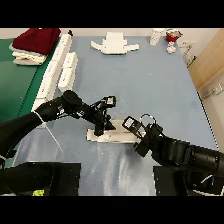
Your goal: Fold the box.
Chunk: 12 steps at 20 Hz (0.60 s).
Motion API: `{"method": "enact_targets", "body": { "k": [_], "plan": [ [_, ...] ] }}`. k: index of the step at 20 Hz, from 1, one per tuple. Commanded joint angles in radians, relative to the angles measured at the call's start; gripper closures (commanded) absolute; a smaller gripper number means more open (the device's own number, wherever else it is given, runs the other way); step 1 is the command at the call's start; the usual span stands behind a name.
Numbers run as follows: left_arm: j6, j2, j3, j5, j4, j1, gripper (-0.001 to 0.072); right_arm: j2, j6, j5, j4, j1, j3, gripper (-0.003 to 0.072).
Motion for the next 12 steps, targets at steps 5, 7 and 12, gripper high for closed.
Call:
{"method": "enact_targets", "body": {
  "k": [5, 7, 12],
  "plan": [
    [0.0, -0.001, 0.0, 0.0, 0.0, 0.001, 0.0699, 0.002, -0.935, 0.198, 0.521, -0.391, -0.02, -0.0034],
    [0.0, -0.001, 0.0, 0.0, 0.0, 0.001, 0.0698, 0.0, -1.31, 0.19, 0.797, -0.55, -0.035, -0.0034],
    [0.0, -0.001, 0.0, 0.0, 0.0, 0.001, 0.0699, -0.057, -1.662, 0.125, 1.037, -0.743, -0.05, -0.0034]
  ]
}}
